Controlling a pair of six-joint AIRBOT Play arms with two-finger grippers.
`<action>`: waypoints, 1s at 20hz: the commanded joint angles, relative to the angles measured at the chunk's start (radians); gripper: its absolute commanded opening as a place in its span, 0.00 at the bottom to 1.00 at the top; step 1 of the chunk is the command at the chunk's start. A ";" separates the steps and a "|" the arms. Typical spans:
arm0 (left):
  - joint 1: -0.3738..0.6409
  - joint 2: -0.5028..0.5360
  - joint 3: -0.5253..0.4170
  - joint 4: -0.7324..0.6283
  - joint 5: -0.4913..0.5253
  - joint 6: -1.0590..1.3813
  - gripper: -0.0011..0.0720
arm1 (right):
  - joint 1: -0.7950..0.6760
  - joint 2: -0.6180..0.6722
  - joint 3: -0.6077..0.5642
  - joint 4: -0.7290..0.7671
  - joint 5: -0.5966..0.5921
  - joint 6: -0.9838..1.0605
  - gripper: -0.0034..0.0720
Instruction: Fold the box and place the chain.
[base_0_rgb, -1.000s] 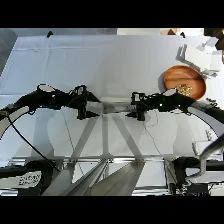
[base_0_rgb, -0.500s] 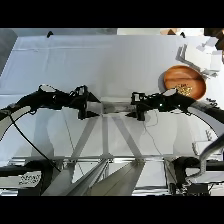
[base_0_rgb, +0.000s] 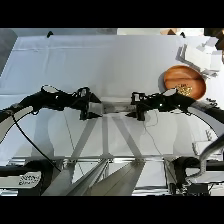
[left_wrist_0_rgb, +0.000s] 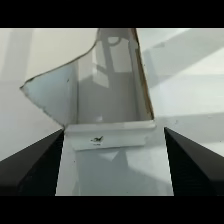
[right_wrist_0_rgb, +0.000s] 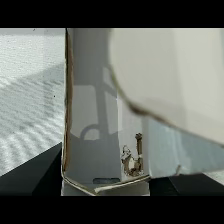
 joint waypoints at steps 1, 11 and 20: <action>-0.016 -0.001 0.000 -0.002 0.034 0.002 0.98 | 0.000 0.000 0.001 0.000 0.000 0.000 0.57; -0.070 -0.051 0.015 -0.065 0.098 0.002 0.98 | 0.000 0.000 0.001 0.000 0.000 0.000 0.57; -0.090 -0.050 0.015 -0.059 0.128 -0.007 0.97 | 0.000 0.000 0.001 0.000 0.000 0.000 0.57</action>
